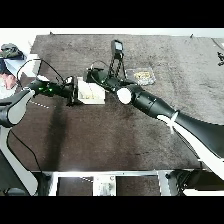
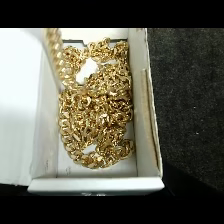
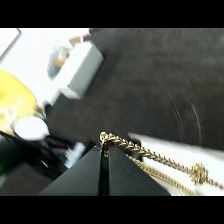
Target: Fold the box and place the chain.
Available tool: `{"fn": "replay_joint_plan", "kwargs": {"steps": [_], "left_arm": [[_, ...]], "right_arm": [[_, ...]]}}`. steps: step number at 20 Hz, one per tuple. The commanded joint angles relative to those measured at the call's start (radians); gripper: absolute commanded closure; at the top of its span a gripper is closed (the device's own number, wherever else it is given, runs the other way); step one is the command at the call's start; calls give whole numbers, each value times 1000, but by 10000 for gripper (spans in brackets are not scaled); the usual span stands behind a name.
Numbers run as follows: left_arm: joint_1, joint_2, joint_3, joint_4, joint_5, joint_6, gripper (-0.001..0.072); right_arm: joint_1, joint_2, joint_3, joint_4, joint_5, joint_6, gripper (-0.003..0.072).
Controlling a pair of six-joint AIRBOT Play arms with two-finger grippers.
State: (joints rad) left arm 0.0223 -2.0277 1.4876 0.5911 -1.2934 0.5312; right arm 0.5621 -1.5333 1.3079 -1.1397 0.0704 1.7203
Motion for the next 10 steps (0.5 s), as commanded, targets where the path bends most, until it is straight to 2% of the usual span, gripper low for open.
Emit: {"fn": "replay_joint_plan", "kwargs": {"steps": [1, 3, 4, 5, 6, 10], "left_arm": [[0, 1, 0, 0, 0, 0, 411], [0, 1, 0, 0, 0, 0, 411], [0, 1, 0, 0, 0, 0, 411], [0, 1, 0, 0, 0, 0, 411], [0, 1, 0, 0, 0, 0, 411], [0, 1, 0, 0, 0, 0, 411]], "right_arm": [[1, -70, 7, -2, 84, 4, 699], [0, -108, 7, 18, 102, 3, 673], [-5, -113, 7, 14, 113, 3, 466], [-14, -110, 7, -6, 128, 3, 360], [-30, -102, 7, -29, 156, 3, 466], [-138, -45, 6, -123, 336, 3, 472]]}}
